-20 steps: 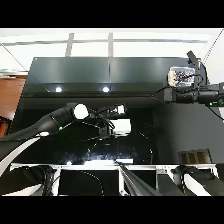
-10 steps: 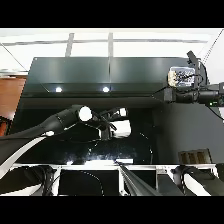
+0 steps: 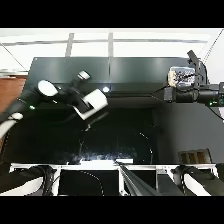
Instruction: Fold the box and place the chain.
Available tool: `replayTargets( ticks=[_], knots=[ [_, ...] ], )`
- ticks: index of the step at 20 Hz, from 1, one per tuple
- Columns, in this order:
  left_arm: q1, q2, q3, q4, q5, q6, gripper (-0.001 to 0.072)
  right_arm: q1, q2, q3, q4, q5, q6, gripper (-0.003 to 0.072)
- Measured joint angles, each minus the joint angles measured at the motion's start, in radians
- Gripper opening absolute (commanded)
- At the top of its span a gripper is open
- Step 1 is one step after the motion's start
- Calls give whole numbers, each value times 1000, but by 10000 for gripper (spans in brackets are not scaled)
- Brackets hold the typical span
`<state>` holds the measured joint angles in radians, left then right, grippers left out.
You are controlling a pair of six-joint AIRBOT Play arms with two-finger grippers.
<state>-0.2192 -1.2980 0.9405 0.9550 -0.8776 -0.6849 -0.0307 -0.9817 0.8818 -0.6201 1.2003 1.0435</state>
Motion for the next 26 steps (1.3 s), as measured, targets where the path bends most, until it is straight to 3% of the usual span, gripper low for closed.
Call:
replayTargets(
  ticks=[5,10,16,17,18,23,26],
  knots=[
    [315,-89,201,15,-16,-42,420,0,0,0,14,-20,0,42],
    [496,-328,478,71,-11,-89,420,0,0,0,18,-47,0,42],
    [554,-616,808,210,5,-224,421,1,0,0,21,-70,16,42],
    [557,-652,848,231,6,-256,481,1,0,0,21,-73,22,42],
    [558,-689,884,246,9,-293,699,1,0,0,21,-76,24,42],
    [548,-769,995,309,-22,-404,703,1,0,0,21,-92,36,42],
    [547,-758,1096,347,-163,-441,703,1,0,0,21,-95,39,42]
  ],
)
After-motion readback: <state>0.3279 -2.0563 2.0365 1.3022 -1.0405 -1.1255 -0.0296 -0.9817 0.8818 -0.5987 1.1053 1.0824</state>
